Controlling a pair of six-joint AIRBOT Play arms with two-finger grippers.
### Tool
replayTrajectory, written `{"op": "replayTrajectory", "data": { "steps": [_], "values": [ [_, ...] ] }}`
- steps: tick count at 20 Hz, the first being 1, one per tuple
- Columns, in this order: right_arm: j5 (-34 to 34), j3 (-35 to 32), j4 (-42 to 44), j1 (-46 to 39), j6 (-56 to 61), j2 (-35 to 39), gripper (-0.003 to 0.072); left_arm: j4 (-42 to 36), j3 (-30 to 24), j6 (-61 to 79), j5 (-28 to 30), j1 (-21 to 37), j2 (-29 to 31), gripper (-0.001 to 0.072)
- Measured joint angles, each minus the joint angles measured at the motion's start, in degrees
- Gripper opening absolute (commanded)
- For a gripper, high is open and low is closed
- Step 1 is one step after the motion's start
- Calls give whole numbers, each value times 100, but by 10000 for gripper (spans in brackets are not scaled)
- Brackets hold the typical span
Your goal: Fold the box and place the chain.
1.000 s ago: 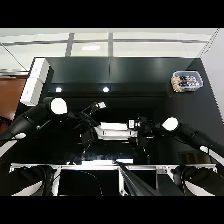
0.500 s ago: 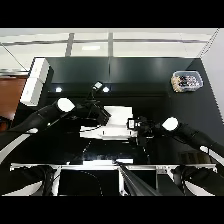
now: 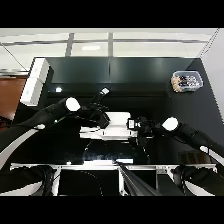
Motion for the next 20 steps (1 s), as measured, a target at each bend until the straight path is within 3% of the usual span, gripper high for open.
{"op": "replayTrajectory", "data": {
  "steps": [3, 6, 7, 9, 14, 20],
  "values": [
    [0, -2, 4, 0, 13, 0, 474, 656, 48, -345, -516, 133, 566, 26],
    [0, 0, 2, 0, 13, 0, 474, 949, -326, -444, -1117, 398, 1338, 30],
    [0, 0, 4, 0, 13, 0, 474, 942, -564, -442, -1180, 527, 1598, 85],
    [0, 0, 4, 0, 11, 0, 474, 807, -1051, -319, -1207, 758, 1989, 718],
    [0, 0, 4, 0, 11, 0, 474, 1167, -1711, 820, -1353, 813, 2138, 704],
    [0, 0, 4, 0, 11, 0, 474, 1062, -1853, 2918, -435, 431, 2006, 686]
  ]
}}
